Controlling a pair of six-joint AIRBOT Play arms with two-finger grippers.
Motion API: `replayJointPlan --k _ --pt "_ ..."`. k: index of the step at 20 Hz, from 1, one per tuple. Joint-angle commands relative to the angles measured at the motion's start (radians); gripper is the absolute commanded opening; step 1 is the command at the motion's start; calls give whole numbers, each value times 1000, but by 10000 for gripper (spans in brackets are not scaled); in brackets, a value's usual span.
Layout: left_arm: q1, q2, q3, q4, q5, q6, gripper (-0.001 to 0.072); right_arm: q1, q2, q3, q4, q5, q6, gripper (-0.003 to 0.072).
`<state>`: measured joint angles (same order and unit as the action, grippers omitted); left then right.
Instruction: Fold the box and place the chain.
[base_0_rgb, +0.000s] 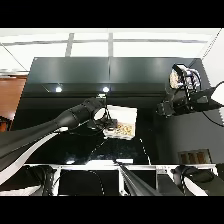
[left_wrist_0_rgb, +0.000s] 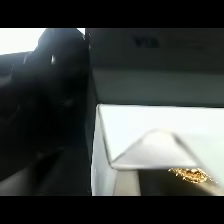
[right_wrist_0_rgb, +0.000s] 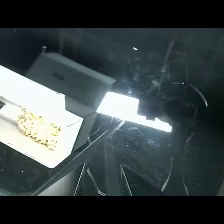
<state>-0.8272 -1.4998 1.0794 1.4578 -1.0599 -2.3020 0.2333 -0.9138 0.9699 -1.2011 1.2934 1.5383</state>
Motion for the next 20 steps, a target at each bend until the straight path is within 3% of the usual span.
replayJointPlan --k 1,4,7,9,10,12,13,14,15,17,20 --pt "6 24 34 3 -19 23 534 -2 3 0 -8 0 -2 278" --pt "4 127 31 43 -31 127 534 -3 3 0 -8 3 -1 278" --pt "13 266 6 263 -159 206 534 -2 2 0 -8 4 -1 278" --pt "97 354 -63 390 -220 233 534 -3 2 0 -8 4 -1 278" --pt "171 393 -105 368 -216 274 534 -2 2 0 -8 4 -1 278" --pt "342 457 -193 135 -169 533 534 -2 2 0 -3 5 0 278" --pt "423 470 -239 -92 -175 816 534 -2 3 0 0 4 0 278" --pt "486 469 -287 -333 -233 1135 535 -2 2 0 0 4 4 278" --pt "523 465 -330 -484 -291 1387 540 -2 2 0 -1 3 6 278" --pt "538 458 -405 -569 -275 1667 720 -2 2 0 -1 -3 7 278" --pt "517 421 -464 -583 -154 1921 720 -2 2 0 0 -6 8 278"
